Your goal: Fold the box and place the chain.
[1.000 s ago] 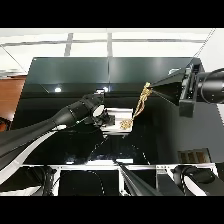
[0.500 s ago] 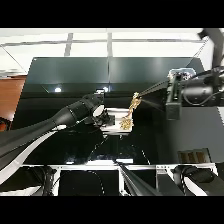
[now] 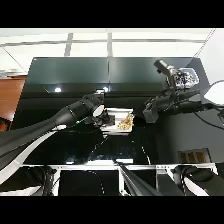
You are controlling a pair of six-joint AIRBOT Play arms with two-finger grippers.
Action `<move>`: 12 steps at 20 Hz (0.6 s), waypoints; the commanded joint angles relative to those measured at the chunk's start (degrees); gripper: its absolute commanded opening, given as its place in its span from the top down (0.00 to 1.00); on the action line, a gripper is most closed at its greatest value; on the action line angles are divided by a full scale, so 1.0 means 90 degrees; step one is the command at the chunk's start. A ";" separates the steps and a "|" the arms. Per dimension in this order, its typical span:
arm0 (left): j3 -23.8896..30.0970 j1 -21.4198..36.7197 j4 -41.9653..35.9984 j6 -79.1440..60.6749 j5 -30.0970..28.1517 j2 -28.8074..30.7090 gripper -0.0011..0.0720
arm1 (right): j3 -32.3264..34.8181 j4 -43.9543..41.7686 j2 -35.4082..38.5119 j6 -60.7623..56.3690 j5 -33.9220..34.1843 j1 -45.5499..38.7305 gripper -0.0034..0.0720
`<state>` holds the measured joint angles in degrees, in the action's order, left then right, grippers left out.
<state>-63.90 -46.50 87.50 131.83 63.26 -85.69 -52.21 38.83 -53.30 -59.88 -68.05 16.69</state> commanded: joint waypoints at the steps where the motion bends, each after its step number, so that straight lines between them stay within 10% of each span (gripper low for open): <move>1: 0.0000 0.0002 0.0002 0.0000 -0.0002 -0.0002 0.95 | 0.0357 0.0223 -0.0061 -0.0019 0.0204 0.0005 0.50; 9: 0.0000 0.0002 0.0002 -0.0002 -0.0005 -0.0002 0.95 | 0.0899 0.2297 -0.0029 0.0639 -0.0267 -0.0850 0.50; 11: 0.0000 0.0002 0.0002 -0.0002 -0.0005 -0.0002 0.95 | 0.1532 0.2217 -0.0053 0.1457 0.0675 -0.0760 0.03; 12: 0.0000 0.0002 0.0002 -0.0002 -0.0005 -0.0002 0.95 | 0.1807 0.2188 -0.0104 0.2042 0.1137 -0.0624 0.03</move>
<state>-63.90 -46.50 87.50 131.83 63.24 -85.69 -41.71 55.40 -53.78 -51.99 -66.76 10.28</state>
